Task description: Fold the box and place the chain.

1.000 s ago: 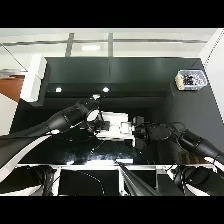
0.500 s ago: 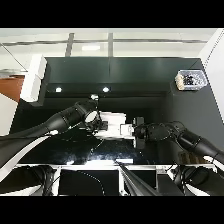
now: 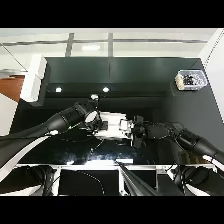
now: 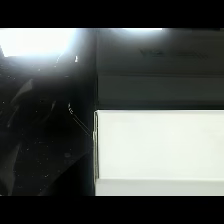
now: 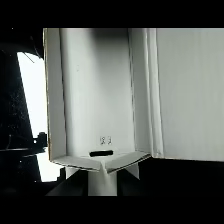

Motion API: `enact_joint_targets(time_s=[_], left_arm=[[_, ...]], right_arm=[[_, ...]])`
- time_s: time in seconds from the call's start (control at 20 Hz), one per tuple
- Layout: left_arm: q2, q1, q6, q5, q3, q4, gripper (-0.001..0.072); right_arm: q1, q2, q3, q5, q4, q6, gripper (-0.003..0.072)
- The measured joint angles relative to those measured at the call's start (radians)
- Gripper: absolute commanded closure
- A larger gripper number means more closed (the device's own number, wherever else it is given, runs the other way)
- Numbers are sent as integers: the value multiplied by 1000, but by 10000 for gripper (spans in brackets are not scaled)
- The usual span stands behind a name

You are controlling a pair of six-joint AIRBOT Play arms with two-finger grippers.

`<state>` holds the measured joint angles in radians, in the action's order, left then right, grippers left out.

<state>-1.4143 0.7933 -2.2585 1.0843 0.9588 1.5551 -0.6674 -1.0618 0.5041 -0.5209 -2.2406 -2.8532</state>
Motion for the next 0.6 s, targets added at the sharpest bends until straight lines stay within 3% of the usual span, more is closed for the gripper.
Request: enact_joint_targets(time_s=[0.6], left_arm=[[0,0,0,0,0,-15,680]], right_arm=[[-54,-27,2,103,-90,79,524]])
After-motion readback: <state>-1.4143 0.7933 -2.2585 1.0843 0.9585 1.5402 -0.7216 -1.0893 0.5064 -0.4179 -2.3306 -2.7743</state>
